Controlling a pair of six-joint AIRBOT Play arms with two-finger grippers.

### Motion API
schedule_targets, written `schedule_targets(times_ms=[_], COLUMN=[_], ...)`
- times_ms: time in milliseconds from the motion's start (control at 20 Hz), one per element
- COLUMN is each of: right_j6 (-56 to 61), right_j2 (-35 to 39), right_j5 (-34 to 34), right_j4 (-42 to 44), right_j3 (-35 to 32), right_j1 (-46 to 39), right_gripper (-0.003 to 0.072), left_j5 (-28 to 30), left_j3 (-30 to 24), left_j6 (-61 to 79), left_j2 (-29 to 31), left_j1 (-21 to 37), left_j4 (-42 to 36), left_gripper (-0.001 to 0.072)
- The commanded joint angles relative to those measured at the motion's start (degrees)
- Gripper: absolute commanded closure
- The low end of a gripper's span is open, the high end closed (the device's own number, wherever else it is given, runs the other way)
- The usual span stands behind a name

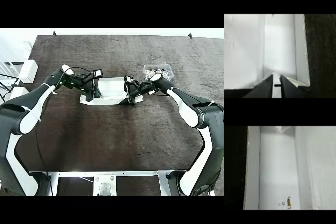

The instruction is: Fold the box and place the chain.

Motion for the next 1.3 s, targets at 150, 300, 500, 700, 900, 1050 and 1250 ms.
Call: schedule_targets(times_ms=[150,300,500,700,900,1050,1250], right_j6=[0.0,0.0,0.0,0.0,0.0,0.0,0.0], right_j2=[0.0,0.0,0.0,0.0,0.0,0.0,0.0], right_j5=[0.0,0.0,0.0,0.0,0.0,0.0,0.0], right_j4=[0.0,0.0,0.0,0.0,0.0,0.0,0.0], right_j3=[0.0,0.0,0.0,0.0,0.0,0.0,0.0], right_j1=[0.0,0.0,0.0,0.0,0.0,0.0,0.0], right_gripper=[0.0135,0.0135,0.0135,0.0136,0.0136,0.0135,0.0136], left_j5=[0.2,0.2,-1.0,0.0,-0.1,-1.0,-0.9], left_j3=[-0.1,-0.1,-0.1,-0.1,-0.1,-0.1,-0.1], left_j6=[1.0,0.9,0.9,1.1,1.1,1.2,1.1], left_j2=[0.0,-0.5,-2.1,-2.1,-2.1,-2.1,-2.1], left_j1=[0.0,0.0,0.0,0.0,0.0,0.0,0.0], left_j4=[-1.2,-1.3,-1.6,-1.6,-1.8,-2.6,-3.3], left_gripper=[0.0415,0.0414,0.0413,0.0305,0.0287,0.0201,0.0008])
